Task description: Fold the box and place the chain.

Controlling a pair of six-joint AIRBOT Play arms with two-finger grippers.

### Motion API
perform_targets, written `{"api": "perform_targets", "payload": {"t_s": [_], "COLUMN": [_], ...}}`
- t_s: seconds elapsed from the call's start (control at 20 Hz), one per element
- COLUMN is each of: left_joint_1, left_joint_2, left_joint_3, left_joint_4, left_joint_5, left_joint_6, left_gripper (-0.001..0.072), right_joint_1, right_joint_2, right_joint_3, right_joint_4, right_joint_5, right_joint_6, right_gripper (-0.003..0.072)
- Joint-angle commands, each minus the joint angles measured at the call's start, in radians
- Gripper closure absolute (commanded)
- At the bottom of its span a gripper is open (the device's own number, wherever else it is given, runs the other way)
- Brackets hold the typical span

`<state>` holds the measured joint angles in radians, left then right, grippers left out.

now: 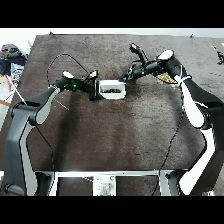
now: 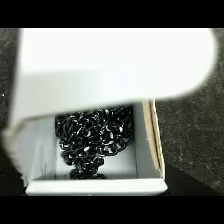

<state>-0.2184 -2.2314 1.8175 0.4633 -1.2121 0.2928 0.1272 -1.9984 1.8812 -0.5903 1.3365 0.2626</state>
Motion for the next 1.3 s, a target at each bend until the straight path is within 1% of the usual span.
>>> {"api": "perform_targets", "payload": {"t_s": [0.0, 0.05, 0.15, 0.3, 0.4, 0.6, 0.85, 0.9, 1.05, 1.1, 1.15, 1.25], "left_joint_1": [0.000, 0.000, 0.000, 0.000, 0.000, 0.000, 0.000, 0.000, 0.000, 0.000, 0.000, 0.000], "left_joint_2": [0.000, 0.000, 0.000, 0.000, 0.000, 0.000, 0.000, 0.000, 0.000, 0.000, 0.000, 0.000], "left_joint_3": [0.000, 0.000, 0.000, 0.000, 0.000, 0.000, 0.000, 0.000, 0.000, 0.000, 0.000, 0.000], "left_joint_4": [0.000, 0.000, 0.000, 0.000, 0.000, 0.000, 0.000, 0.000, 0.000, 0.000, 0.000, 0.000], "left_joint_5": [0.000, 0.000, 0.000, 0.000, 0.000, 0.000, 0.000, 0.000, 0.000, 0.000, 0.000, 0.000], "left_joint_6": [0.000, 0.000, 0.000, 0.000, 0.000, 0.000, 0.000, 0.000, 0.000, 0.000, 0.000, 0.000], "left_gripper": [0.0241, 0.0240, 0.0241, 0.0241, 0.0241, 0.0241, 0.0241, 0.0241, 0.0241, 0.0241, 0.0241, 0.0241], "right_joint_1": [0.032, 0.043, 0.060, 0.079, 0.089, 0.110, 0.113, 0.113, 0.113, 0.113, 0.113, 0.113], "right_joint_2": [-0.002, -0.002, -0.002, -0.002, -0.002, -0.005, -0.005, -0.002, 0.005, 0.004, 0.004, 0.004], "right_joint_3": [0.001, 0.001, 0.001, 0.001, 0.001, 0.000, -0.001, -0.001, 0.000, 0.000, 0.000, -0.001], "right_joint_4": [-0.019, -0.037, -0.063, -0.082, -0.108, -0.177, -0.177, -0.173, -0.169, -0.174, -0.181, -0.188], "right_joint_5": [0.061, 0.047, 0.028, 0.024, 0.012, -0.040, -0.169, -0.178, -0.155, -0.140, -0.131, -0.114], "right_joint_6": [-0.108, -0.113, -0.114, -0.149, -0.166, -0.175, -0.193, -0.193, -0.192, -0.192, -0.189, -0.187], "right_gripper": [0.0393, 0.0394, 0.0462, 0.0459, 0.0380, 0.0382, 0.0385, 0.0402, 0.0404, 0.0471, 0.0482, 0.0483]}}
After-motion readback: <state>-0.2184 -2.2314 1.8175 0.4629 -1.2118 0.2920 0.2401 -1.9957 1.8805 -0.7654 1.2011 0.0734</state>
